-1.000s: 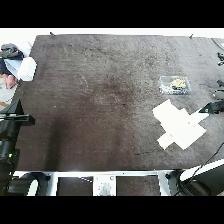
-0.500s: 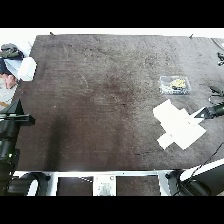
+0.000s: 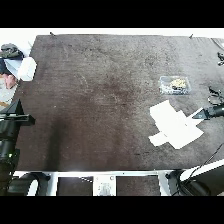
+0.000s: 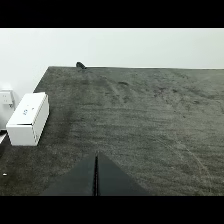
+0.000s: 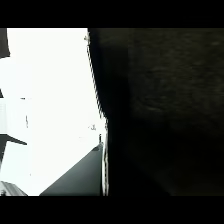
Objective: Fold the box and place the chain.
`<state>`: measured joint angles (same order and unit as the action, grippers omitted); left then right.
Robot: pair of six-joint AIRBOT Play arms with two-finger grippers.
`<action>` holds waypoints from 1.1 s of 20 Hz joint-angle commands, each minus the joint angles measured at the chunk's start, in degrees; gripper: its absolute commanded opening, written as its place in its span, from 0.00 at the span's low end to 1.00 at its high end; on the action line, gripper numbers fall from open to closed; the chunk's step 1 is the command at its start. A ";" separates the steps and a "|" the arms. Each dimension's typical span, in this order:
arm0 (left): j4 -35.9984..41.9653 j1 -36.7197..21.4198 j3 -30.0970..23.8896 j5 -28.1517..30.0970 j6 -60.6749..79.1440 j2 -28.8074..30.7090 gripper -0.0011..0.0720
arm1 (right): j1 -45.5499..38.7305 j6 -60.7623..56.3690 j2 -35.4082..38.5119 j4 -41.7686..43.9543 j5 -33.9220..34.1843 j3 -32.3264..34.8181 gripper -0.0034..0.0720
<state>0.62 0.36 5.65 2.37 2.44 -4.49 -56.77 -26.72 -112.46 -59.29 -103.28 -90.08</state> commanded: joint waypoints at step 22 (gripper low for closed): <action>-0.02 0.00 0.04 -0.28 -0.02 0.00 0.03 | 48.48 14.49 33.14 64.78 53.86 52.89 0.04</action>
<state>0.62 0.36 5.65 2.35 2.42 -4.49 -14.61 -11.55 -81.36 -0.38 -60.99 -38.92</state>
